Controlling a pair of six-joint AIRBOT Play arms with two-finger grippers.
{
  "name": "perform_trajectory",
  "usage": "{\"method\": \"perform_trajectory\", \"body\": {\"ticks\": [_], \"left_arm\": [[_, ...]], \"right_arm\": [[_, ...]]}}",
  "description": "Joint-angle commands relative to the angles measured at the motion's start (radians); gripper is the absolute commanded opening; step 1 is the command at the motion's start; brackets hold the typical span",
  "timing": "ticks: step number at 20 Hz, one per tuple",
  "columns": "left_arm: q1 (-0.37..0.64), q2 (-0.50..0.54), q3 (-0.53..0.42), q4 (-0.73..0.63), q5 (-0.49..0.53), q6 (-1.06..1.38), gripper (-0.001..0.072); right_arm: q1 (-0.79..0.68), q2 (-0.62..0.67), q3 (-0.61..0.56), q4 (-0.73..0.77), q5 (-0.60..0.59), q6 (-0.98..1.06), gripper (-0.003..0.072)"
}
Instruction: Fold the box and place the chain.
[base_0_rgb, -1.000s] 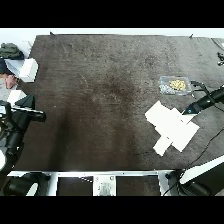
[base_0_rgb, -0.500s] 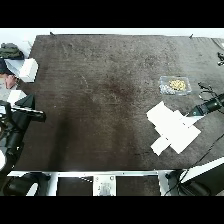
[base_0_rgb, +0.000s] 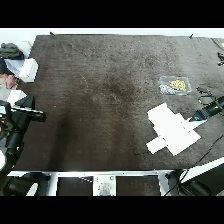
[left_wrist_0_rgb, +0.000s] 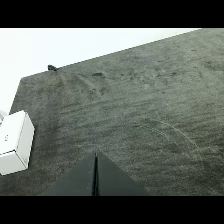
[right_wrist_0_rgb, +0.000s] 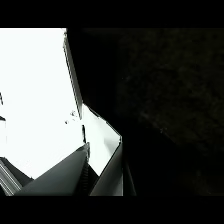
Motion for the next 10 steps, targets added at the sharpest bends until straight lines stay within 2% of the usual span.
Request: {"method": "perform_trajectory", "body": {"ticks": [1, 3, 4, 5, 8, 9, 10], "left_arm": [[0.000, 0.001, 0.000, 0.000, 0.000, 0.000, 0.0012], [0.000, 0.001, 0.000, 0.000, 0.000, 0.000, 0.0013], [0.000, 0.001, 0.000, 0.000, 0.000, 0.000, 0.0013], [0.000, 0.001, 0.000, 0.000, 0.000, 0.000, 0.0013], [0.000, 0.001, 0.000, 0.000, 0.000, 0.000, 0.0013], [0.000, 0.001, 0.000, 0.000, 0.000, 0.000, 0.0013], [0.000, 0.001, 0.000, 0.000, 0.000, 0.000, 0.0013]], "right_arm": [[0.003, 0.000, -0.013, 0.008, 0.009, -0.013, 0.0179], [0.003, 0.000, -0.014, 0.051, 0.011, -0.008, 0.0140], [0.003, 0.002, -0.018, 0.083, 0.011, -0.010, 0.0081], [0.003, 0.009, -0.032, 0.115, 0.011, -0.010, 0.0066], [0.004, 0.049, -0.101, 0.187, 0.010, -0.013, 0.0042], [0.004, 0.073, -0.138, 0.209, 0.009, -0.014, -0.0017], [0.004, 0.097, -0.178, 0.238, 0.009, -0.014, -0.0017]]}}
